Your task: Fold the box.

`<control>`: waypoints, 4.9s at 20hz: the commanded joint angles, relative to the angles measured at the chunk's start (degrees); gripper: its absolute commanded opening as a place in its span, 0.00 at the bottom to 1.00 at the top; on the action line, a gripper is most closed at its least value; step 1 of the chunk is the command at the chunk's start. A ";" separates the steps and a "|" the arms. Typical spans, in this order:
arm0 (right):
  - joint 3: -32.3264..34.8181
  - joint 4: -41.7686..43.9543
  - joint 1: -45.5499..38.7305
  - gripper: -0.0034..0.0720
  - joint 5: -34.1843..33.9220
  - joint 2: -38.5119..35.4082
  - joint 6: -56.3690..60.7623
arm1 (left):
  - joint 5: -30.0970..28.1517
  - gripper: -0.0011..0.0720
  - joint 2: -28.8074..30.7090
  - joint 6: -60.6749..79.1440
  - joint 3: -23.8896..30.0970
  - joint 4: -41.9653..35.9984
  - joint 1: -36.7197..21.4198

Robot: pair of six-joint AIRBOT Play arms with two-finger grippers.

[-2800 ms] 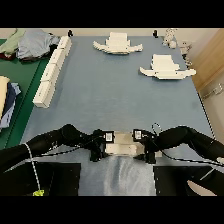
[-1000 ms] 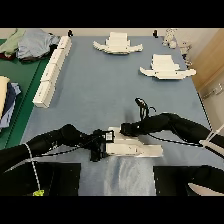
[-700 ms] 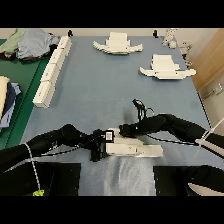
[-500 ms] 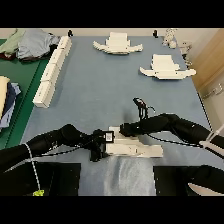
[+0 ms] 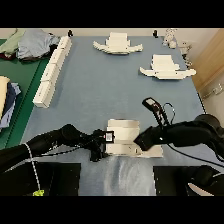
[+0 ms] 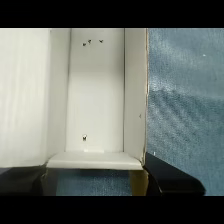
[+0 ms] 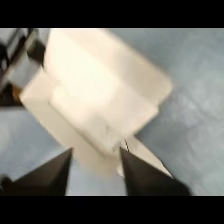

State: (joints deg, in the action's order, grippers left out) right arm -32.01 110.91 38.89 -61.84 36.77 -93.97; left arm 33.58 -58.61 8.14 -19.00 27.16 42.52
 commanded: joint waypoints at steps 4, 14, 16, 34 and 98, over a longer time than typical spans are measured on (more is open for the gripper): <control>5.84 -8.52 0.04 1.00 -9.05 -4.13 -24.81 | 0.00 0.72 0.02 -0.04 -0.04 -0.04 0.00; 7.21 -1.44 0.07 0.89 4.79 6.01 -43.85 | 0.00 0.72 0.02 -0.04 -0.04 -0.04 0.00; 7.21 -0.17 0.07 0.84 6.95 6.01 -47.41 | 0.00 0.72 0.02 -0.04 -0.04 -0.04 0.00; 7.26 10.40 0.17 0.85 9.40 9.31 -55.28 | 0.00 0.72 0.02 -0.04 -0.04 -0.04 0.00; 9.20 28.81 -27.26 0.69 -10.10 9.84 -8.72 | 0.00 0.72 0.02 -0.04 -0.04 -0.04 0.00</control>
State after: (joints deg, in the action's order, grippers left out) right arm -21.63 139.09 6.92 -76.20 46.72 -104.31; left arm 33.58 -58.63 8.10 -19.00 27.11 42.52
